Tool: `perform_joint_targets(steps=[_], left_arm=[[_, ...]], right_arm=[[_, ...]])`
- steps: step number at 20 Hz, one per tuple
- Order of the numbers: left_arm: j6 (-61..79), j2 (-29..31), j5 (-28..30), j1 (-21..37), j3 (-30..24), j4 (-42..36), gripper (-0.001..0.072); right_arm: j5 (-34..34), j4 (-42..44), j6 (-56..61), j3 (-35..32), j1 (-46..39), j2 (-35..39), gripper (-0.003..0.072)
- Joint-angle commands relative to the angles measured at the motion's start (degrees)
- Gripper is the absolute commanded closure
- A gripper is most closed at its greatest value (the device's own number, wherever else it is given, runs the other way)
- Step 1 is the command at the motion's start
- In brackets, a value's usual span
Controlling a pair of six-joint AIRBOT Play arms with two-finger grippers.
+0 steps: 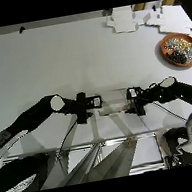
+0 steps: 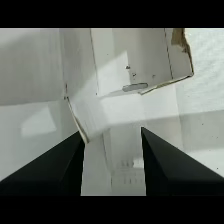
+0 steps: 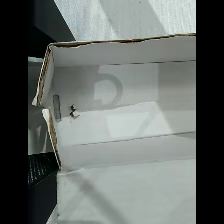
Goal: Fold the box and place the chain.
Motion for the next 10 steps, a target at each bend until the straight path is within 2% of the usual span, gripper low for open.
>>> perform_joint_targets(steps=[1,3,5,8,10], left_arm=[[0.76,-0.44,0.26,-1.03,-0.02,-1.62,0.0324],[0.76,-0.46,0.31,-1.68,-0.02,-2.27,0.0353],[0.79,-0.46,0.28,-2.01,-0.02,-3.67,0.0459],[0.79,-0.46,0.35,-2.01,-0.02,-5.09,0.0468],[1.05,-0.46,0.57,-2.10,-0.02,-6.75,0.0550]], right_arm=[[0.02,0.02,0.02,0.00,0.00,0.02,0.0370],[0.02,0.02,0.02,0.00,0.00,0.02,0.0370],[0.02,0.02,0.02,0.00,0.00,0.02,0.0370],[0.02,0.00,0.02,0.00,0.00,0.02,0.0370],[0.02,0.00,0.02,0.00,0.00,0.02,0.0370]])
